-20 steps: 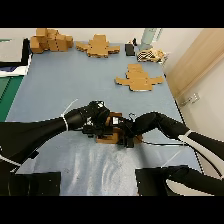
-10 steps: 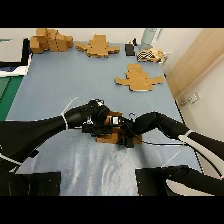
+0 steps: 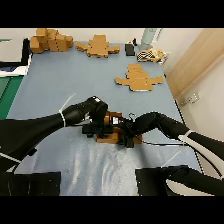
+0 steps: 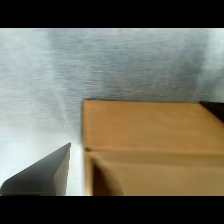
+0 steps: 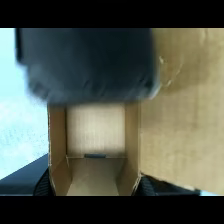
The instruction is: Fold the box.
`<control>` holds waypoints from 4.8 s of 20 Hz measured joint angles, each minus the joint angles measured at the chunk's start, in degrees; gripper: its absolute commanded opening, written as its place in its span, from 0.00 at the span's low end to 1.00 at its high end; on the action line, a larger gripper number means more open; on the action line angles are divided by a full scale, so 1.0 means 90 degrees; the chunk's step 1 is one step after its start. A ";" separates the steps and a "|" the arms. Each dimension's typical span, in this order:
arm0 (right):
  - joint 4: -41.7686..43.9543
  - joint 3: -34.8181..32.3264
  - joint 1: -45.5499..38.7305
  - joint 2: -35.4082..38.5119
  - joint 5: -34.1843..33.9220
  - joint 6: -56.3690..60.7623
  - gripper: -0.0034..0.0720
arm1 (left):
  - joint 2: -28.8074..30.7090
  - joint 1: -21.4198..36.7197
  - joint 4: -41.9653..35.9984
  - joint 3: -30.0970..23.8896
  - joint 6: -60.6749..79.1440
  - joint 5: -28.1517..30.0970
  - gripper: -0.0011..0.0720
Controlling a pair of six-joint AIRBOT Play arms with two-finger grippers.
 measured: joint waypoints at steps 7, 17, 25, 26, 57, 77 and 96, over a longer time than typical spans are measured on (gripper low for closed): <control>0.0002 0.0000 0.0000 0.0000 0.0000 0.0005 0.63 | 0.0000 0.0911 -0.1071 0.0607 0.0369 -0.0906 0.64; 0.0005 0.0000 0.0000 0.0000 0.0000 0.0005 0.63 | 0.0000 0.2465 -0.2800 0.0787 0.1445 -0.1552 0.47; 0.0005 0.0000 0.0000 0.0000 -0.0002 0.0005 0.63 | 0.0000 0.2977 -0.2545 0.0767 0.6387 -0.1753 0.03; 0.0005 0.0000 0.0000 0.0000 0.0000 0.0007 0.63 | 0.0000 0.2892 -0.2412 0.0729 0.6951 -0.1656 0.03; 0.0007 0.0000 0.0000 0.0000 -0.0002 0.0005 0.63 | 0.1355 0.2234 -0.5540 -0.3395 1.6026 0.2640 0.96; 0.0002 0.0000 0.0002 0.0000 -0.0017 0.0005 0.63 | 0.1336 0.1666 -0.5110 -0.3517 1.5613 0.2822 0.96; 0.0012 0.0000 0.0002 0.0000 -0.0002 0.0012 0.63 | 0.1333 0.1501 -0.4753 -0.3524 1.5183 0.3264 0.71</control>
